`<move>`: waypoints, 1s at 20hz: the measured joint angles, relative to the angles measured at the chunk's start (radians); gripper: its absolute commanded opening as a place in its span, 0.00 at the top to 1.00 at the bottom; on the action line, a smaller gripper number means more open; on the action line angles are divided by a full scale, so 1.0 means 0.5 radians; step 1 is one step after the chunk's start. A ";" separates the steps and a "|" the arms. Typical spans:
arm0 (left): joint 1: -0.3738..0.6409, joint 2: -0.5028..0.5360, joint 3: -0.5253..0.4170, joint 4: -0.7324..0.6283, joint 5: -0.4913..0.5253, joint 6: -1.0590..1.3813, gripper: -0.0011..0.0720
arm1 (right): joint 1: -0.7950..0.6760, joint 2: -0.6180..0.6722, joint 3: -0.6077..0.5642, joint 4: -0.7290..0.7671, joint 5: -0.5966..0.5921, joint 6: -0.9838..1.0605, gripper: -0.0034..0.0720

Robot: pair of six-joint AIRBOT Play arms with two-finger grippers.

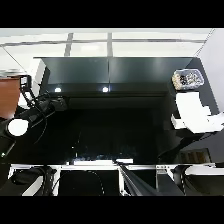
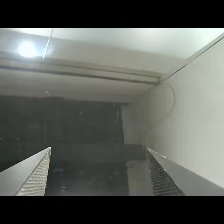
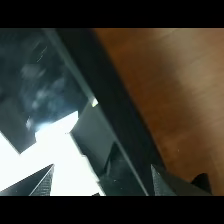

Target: Fold the box and place the chain.

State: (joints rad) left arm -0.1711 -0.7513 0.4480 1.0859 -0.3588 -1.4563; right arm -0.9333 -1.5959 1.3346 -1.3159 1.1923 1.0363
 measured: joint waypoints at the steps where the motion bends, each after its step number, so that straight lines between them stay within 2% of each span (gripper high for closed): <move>1: 0.000 -0.002 0.000 -0.005 -0.005 -0.010 0.00 | 0.008 -0.021 0.012 0.006 0.012 -0.091 0.00; 2: 0.000 -0.005 0.000 -0.006 -0.011 -0.014 0.00 | 0.023 -0.041 0.023 0.007 0.018 -0.173 0.00; 3: 0.000 -0.008 0.000 -0.007 -0.017 -0.021 0.00 | 0.043 -0.059 0.029 0.007 0.032 -0.230 0.13; 5: 0.000 -0.009 0.000 -0.011 -0.020 -0.023 0.00 | 0.081 -0.090 0.037 -0.026 0.055 -0.305 0.56; 6: 0.000 -0.010 0.000 -0.012 -0.021 -0.029 0.00 | 0.096 -0.099 0.040 -0.047 0.066 -0.335 0.90; 7: 0.000 -0.010 0.000 -0.013 -0.023 -0.029 0.00 | 0.110 -0.105 0.041 -0.051 0.069 -0.348 0.95; 11: 0.000 -0.010 0.000 -0.013 -0.031 -0.031 0.01 | 0.156 -0.079 0.045 -0.006 0.163 -0.389 0.95; 14: -0.001 -0.010 0.000 -0.014 -0.019 -0.031 0.01 | 0.181 0.021 0.018 0.256 0.245 -0.415 0.94; 17: -0.001 -0.010 0.000 -0.014 -0.014 -0.031 0.01 | 0.250 0.224 -0.139 0.523 0.285 -0.458 0.94; 20: -0.001 -0.010 -0.001 -0.014 -0.021 -0.031 0.01 | 0.358 0.496 -0.428 0.764 0.281 -0.493 0.94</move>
State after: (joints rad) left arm -0.1715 -0.7563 0.4477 1.0786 -0.3695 -1.4715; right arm -0.7544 -1.3479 1.1206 -0.9340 1.3327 0.7898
